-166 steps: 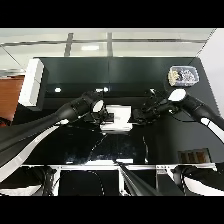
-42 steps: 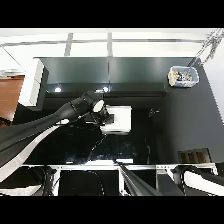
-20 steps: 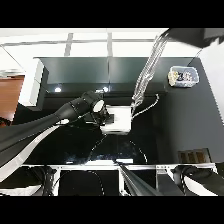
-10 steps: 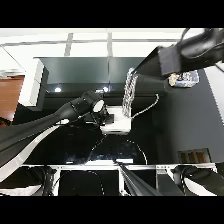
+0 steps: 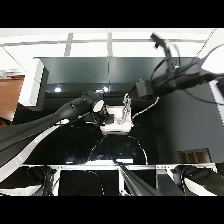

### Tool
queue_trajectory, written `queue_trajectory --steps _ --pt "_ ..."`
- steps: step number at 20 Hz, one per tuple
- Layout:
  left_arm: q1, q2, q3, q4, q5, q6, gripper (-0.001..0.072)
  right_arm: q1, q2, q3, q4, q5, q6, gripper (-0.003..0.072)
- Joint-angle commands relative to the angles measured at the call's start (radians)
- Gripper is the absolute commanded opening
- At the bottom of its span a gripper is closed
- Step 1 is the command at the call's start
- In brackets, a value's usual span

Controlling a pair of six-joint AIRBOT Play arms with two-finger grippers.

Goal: Fold the box and place the chain.

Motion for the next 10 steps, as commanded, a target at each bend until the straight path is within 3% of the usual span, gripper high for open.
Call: queue_trajectory --steps 1,7,8,9,10 --pt "0.000 0.000 0.000 0.000 0.000 0.000 0.0028 0.043 -0.004 -0.196 0.035 -0.204 0.003 0.0013" --pt "0.001 0.000 0.000 0.000 0.000 0.000 0.0028 0.087 -0.016 -0.284 -0.009 -0.285 0.004 0.0024" --pt "0.001 0.000 0.000 0.000 0.000 0.000 0.0028 0.079 -0.016 -0.283 -0.013 -0.278 0.004 0.0216" --pt "0.001 0.000 0.000 0.000 0.000 0.000 0.0028 0.061 -0.013 -0.283 -0.015 -0.257 0.002 0.0362" --pt "0.001 0.000 0.000 0.000 -0.001 0.000 0.0028 0.026 -0.006 -0.280 -0.020 -0.215 -0.020 0.0369"
